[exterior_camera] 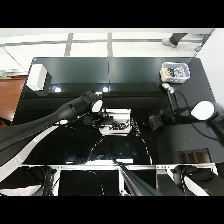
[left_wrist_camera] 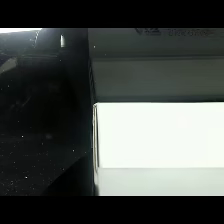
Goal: Fold the box and place the chain.
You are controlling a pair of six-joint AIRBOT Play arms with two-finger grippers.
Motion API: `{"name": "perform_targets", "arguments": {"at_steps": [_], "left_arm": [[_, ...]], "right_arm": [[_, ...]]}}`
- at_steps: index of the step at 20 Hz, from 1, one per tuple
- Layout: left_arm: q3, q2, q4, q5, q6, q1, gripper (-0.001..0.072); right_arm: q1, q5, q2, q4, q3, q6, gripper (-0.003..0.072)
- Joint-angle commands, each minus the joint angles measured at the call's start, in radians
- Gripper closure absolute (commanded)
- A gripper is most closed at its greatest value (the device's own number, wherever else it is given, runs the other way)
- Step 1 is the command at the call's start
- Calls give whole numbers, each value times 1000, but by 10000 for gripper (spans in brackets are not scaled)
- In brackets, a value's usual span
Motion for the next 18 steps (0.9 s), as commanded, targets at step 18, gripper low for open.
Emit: {"name": "perform_targets", "arguments": {"at_steps": [18], "left_arm": [[1,0,-1,-1,0,1,680]], "right_arm": [[114,-359,-371,512,-51,-1425,-32]]}}
